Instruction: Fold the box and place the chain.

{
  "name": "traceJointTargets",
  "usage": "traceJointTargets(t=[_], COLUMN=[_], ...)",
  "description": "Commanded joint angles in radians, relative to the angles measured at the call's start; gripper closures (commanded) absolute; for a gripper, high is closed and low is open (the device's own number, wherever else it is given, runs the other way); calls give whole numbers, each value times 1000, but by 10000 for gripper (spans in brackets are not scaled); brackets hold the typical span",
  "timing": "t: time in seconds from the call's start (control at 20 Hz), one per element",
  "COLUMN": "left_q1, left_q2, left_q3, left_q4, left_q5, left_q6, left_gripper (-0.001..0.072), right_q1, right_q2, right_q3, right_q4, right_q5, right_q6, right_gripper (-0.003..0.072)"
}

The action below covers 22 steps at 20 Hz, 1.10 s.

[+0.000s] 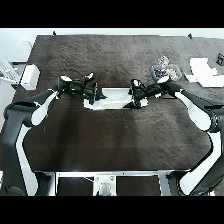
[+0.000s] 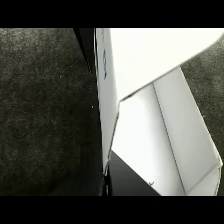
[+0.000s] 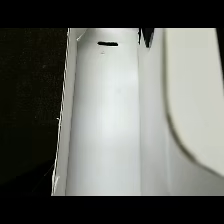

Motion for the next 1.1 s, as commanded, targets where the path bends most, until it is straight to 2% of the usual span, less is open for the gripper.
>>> traceJointTargets(t=[0.0,0.9,1.0,1.05], left_q1=[1,1,1,1], left_q2=[-1,-1,-1,-1], left_q3=[0,0,0,0], left_q4=[0,0,0,0], left_q5=[3,7,8,9], left_q6=[0,0,0,0], left_gripper=[686,686,686,686], right_q1=[4,5,5,5], right_q2=[-10,-34,-34,-34], right_q3=[5,5,5,5], right_q4=[-1,0,0,0], right_q5=[2,2,2,2], right_q6=[2,-1,-2,-1], right_gripper=[-5,1,78,87])
